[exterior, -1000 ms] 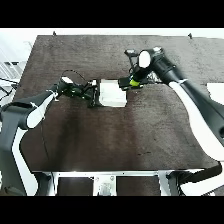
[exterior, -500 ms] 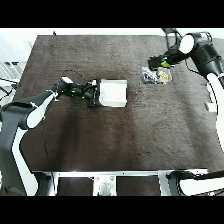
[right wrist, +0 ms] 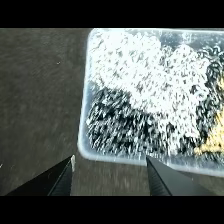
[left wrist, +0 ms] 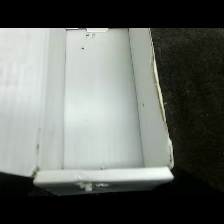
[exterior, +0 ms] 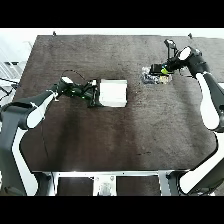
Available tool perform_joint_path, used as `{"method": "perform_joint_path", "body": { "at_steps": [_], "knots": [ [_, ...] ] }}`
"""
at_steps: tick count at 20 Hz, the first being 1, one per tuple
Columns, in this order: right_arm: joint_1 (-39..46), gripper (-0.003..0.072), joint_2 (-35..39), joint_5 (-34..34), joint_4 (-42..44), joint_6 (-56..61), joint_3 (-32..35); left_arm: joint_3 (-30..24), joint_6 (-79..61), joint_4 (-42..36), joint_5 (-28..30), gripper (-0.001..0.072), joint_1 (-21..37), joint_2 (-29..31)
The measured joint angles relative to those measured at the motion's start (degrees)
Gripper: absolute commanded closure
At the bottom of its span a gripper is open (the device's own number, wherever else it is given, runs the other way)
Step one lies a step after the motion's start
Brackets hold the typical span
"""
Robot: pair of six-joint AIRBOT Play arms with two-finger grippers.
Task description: Fold the box and place the chain.
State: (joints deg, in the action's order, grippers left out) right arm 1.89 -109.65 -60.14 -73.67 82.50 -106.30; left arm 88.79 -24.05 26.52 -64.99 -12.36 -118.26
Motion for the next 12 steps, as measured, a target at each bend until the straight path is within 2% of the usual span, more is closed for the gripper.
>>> {"method": "perform_joint_path", "body": {
  "at_steps": [5, 7, 9, 11, 12],
  "knots": [
    [0.28, 0.0194, -4.85, 0.02, 2.43, -0.39, -2.93, 0.00, 0.00, -0.02, 0.02, 0.0433, 0.00, 0.00],
    [0.31, 0.0255, -5.86, -0.15, 2.71, -0.44, -3.28, 0.00, 0.00, 0.00, 0.00, 0.0433, 0.00, 0.02],
    [0.39, 0.0361, -6.60, -0.22, 2.62, -0.46, -3.50, 0.00, 0.00, -0.02, 0.02, 0.0433, 0.00, 0.00],
    [0.52, 0.0558, -7.06, -0.26, 2.58, -0.46, -3.65, 0.00, 0.00, 0.00, 0.02, 0.0433, 0.00, 0.02],
    [0.52, 0.0608, -7.17, -0.31, 2.56, -0.46, -3.80, 0.00, 0.00, -0.02, 0.02, 0.0433, 0.00, 0.00]
  ]
}}
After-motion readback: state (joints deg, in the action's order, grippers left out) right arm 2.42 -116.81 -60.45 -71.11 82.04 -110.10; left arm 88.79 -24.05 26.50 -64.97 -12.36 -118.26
